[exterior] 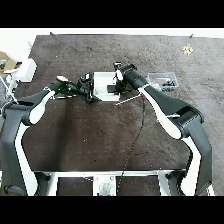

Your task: Fold the box and place the chain.

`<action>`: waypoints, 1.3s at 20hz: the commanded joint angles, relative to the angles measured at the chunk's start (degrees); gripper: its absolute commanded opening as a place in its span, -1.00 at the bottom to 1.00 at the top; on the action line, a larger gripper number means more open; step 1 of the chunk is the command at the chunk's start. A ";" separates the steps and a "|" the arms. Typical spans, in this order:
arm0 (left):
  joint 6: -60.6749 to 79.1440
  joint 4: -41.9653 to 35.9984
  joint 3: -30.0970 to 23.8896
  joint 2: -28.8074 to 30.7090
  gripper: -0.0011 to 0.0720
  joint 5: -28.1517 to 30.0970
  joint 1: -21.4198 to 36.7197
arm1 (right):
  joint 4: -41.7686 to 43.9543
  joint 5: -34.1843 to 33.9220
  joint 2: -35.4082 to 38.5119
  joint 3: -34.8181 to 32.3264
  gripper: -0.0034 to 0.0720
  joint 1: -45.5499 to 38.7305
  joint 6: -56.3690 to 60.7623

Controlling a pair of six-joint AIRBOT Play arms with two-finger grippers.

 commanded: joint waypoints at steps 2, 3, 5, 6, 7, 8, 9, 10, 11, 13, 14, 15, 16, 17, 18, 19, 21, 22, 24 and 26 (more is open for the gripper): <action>0.02 0.00 0.02 -0.04 -0.18 -0.02 0.02 | -0.46 0.00 -0.07 0.04 -0.45 0.15 1.49; 0.02 0.02 0.02 -0.04 -0.18 -0.02 0.02 | -0.48 0.17 -0.07 0.04 -0.45 0.15 1.46; 0.02 0.02 0.02 -0.04 -0.18 -0.02 0.02 | -0.66 0.17 -0.07 0.04 -0.49 0.15 1.49; 0.02 0.02 0.02 -0.04 -0.18 -0.02 0.02 | -0.66 0.11 -0.07 0.02 -0.69 0.13 1.49; 0.00 0.02 0.02 -0.04 -0.18 -0.02 0.02 | -0.66 0.11 -0.09 0.02 -0.70 0.15 1.68; 0.02 0.02 0.02 -0.04 -0.18 -0.02 0.02 | -0.66 0.13 -0.07 0.02 -0.71 0.15 1.68; 0.02 0.02 0.02 -0.04 -0.18 -0.02 0.02 | -0.66 0.11 -0.09 0.04 -0.90 0.15 1.84; 0.00 0.02 0.02 -0.04 -0.18 -0.02 0.02 | -0.66 0.07 -0.09 0.04 -0.90 0.15 2.08; 0.02 0.02 0.02 -0.04 -0.18 -0.02 0.02 | -0.66 0.07 -0.07 0.04 -0.90 0.15 2.08; 0.00 0.02 0.02 -0.04 -0.18 -0.02 0.02 | -0.66 -0.42 -0.07 0.04 -0.90 0.15 2.27; 0.02 0.02 0.02 -0.04 -0.18 -0.02 0.02 | -0.61 -0.59 -0.07 0.02 -0.90 0.15 2.49; 0.02 0.02 0.02 -0.04 -0.18 -0.02 0.02 | -0.59 -0.81 -0.07 0.04 -0.82 0.15 2.54; 0.00 0.02 0.02 -0.04 -0.18 -0.02 0.02 | -0.57 -0.81 -0.07 0.04 -0.37 0.15 2.51; 0.02 0.02 0.02 -0.04 -0.18 -0.02 0.02 | -0.55 -0.79 -0.07 0.04 -0.12 0.15 2.49; 0.00 0.02 0.02 -0.04 -0.18 -0.02 0.02 | -0.46 -0.81 -0.04 0.04 -0.12 0.13 2.47; 0.02 0.02 0.02 -0.04 -0.18 -0.02 0.02 | -0.46 -0.79 0.04 0.04 -0.12 0.13 2.45; 0.02 0.02 0.02 -0.04 -0.18 0.00 0.02 | -0.44 -0.76 0.55 0.04 0.02 0.13 1.90; 0.02 0.02 0.02 -0.04 -0.18 0.00 0.02 | -0.42 -0.70 0.87 0.04 0.02 0.13 1.22; 0.02 0.02 0.02 -0.04 -0.18 0.02 0.02 | -0.44 -0.31 1.79 0.07 0.13 0.09 0.48; 0.02 0.02 0.02 -0.04 -0.18 0.02 0.02 | -0.44 0.57 2.82 0.07 0.30 -0.02 -1.68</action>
